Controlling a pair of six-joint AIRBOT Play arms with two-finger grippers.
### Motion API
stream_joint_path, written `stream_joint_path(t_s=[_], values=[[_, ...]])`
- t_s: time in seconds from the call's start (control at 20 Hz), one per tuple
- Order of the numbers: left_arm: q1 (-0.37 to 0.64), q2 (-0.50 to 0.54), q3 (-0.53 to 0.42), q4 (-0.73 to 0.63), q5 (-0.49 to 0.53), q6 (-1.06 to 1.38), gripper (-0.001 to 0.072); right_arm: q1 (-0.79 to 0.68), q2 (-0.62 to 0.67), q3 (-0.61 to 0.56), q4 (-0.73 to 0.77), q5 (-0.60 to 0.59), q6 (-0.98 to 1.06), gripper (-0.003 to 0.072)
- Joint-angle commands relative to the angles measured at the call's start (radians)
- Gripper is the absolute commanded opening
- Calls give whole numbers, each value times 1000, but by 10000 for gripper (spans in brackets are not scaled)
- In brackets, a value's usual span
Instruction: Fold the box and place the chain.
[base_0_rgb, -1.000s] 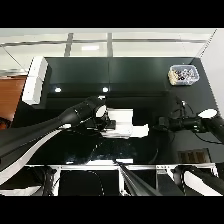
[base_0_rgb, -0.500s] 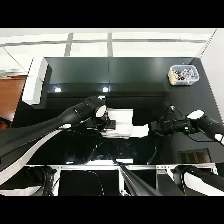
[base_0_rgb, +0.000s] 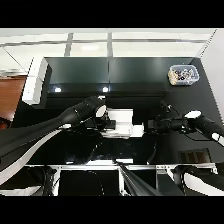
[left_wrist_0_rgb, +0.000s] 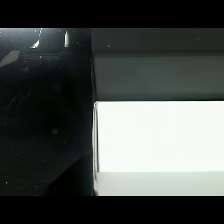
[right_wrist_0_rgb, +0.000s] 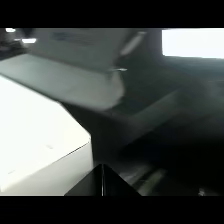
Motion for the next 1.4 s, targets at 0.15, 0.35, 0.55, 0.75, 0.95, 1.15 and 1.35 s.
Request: stream_joint_path(t_s=[0.15,0.35,0.55,0.75,0.95,1.15,1.35], values=[[1,0,0,0,0,0,27,2,0,0,85,53,-61,19],[1,0,0,0,0,1,27,2,0,1,92,58,-70,19],[1,0,0,0,0,1,27,2,0,13,139,97,-107,306],[1,0,0,0,0,1,28,2,0,33,147,134,-109,383],[1,0,0,0,0,1,28,3,0,42,157,159,-109,373],[1,0,0,0,0,1,28,45,0,42,158,160,-109,373],[1,0,0,0,0,1,28,79,0,42,160,150,-108,373]])
